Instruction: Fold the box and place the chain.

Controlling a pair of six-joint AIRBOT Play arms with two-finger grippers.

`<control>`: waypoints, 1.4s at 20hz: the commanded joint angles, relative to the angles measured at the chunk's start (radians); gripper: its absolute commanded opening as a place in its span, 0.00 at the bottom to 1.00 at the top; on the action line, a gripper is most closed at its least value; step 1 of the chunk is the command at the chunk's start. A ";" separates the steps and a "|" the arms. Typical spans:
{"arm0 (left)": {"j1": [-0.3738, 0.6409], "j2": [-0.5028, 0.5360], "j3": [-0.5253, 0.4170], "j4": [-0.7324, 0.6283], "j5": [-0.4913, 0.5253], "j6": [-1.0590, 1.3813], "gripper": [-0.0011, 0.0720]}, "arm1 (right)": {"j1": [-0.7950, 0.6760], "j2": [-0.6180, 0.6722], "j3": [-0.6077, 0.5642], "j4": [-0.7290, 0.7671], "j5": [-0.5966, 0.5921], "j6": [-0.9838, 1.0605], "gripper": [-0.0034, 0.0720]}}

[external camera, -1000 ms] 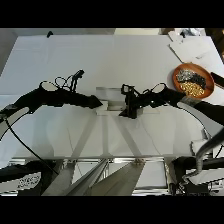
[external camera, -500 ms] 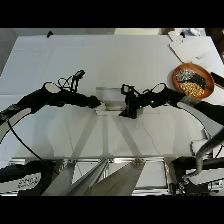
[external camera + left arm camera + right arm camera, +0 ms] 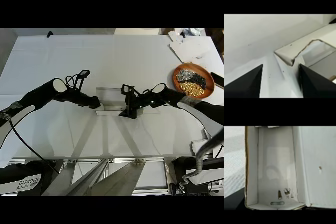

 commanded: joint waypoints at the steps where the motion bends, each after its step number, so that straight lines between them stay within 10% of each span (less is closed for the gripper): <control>1: -0.045 -0.001 0.041 0.179 -0.034 -0.168 0.68 | 0.000 0.000 0.000 0.000 0.000 0.000 0.71; 16: -0.222 -0.150 0.232 0.322 -0.153 -0.634 0.54 | 0.000 0.000 0.000 0.000 0.000 0.000 0.71; 21: -0.258 -0.161 0.256 0.361 -0.161 -0.637 0.02 | 0.000 0.000 0.000 0.000 0.000 0.000 0.71; 27: -0.257 -0.161 0.257 0.362 -0.166 -0.637 0.04 | 0.000 0.000 0.000 0.000 0.000 0.000 0.71; 28: -0.257 -0.160 0.257 0.362 -0.169 -0.637 0.17 | 0.000 0.000 0.000 0.000 0.000 0.000 0.71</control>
